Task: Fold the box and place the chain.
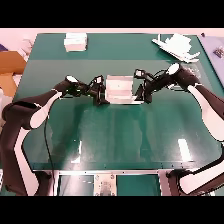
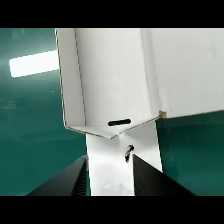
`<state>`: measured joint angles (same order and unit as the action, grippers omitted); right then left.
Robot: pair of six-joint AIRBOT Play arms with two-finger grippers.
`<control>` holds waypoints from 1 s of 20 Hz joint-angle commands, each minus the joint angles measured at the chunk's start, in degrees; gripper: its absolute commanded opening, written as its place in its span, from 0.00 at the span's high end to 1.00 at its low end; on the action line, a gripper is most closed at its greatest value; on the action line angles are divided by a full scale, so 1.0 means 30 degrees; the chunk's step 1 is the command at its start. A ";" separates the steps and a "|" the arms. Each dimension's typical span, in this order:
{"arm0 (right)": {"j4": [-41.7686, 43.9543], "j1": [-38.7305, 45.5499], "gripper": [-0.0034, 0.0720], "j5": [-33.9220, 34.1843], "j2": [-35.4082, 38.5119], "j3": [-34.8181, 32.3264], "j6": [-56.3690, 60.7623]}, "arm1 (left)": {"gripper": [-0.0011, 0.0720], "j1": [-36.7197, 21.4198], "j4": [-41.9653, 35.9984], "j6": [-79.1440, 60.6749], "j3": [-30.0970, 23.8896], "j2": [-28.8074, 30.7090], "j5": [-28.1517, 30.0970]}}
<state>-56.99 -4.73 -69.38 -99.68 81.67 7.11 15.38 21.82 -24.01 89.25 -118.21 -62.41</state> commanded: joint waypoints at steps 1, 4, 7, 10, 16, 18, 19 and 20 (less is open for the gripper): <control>0.0321 -0.0299 0.56 0.0350 -0.0233 -0.0029 -0.0189 | 0.49 0.0015 0.0000 0.0000 0.0007 0.0000 0.0007; 0.0342 -0.0554 0.56 0.0656 -0.0240 -0.0029 -0.0525 | 0.49 0.0015 0.0000 0.0000 0.0007 0.0000 0.0007; 0.0357 -0.0714 0.56 0.1158 -0.0240 -0.0029 -0.0597 | 0.49 0.0015 0.0000 0.0000 0.0007 0.0000 0.0015; 0.0357 -0.0940 0.56 0.1603 -0.0284 -0.0029 -0.0736 | 0.49 0.0015 0.0000 0.0000 0.0007 0.0000 0.0015; 0.0794 -0.1530 0.58 0.1712 -0.0357 -0.0029 -0.0729 | 0.49 0.0015 0.0000 0.0000 0.0007 0.0000 0.0007; 0.1115 -0.1683 0.58 0.1712 -0.0357 -0.0029 -0.0736 | 0.49 0.0015 0.0000 0.0000 0.0007 0.0000 0.0015; 0.1224 -0.1734 0.58 0.1734 -0.0357 -0.0022 -0.0736 | 0.49 0.0015 0.0000 0.0000 0.0007 0.0000 0.0015; 0.1224 -0.1800 0.58 0.1785 -0.0357 -0.0029 -0.0736 | 0.49 0.0015 0.0000 0.0000 0.0007 0.0000 0.0015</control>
<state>-54.37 -9.52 -64.20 -100.73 81.60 4.95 15.38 21.87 -24.01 89.25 -118.19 -62.54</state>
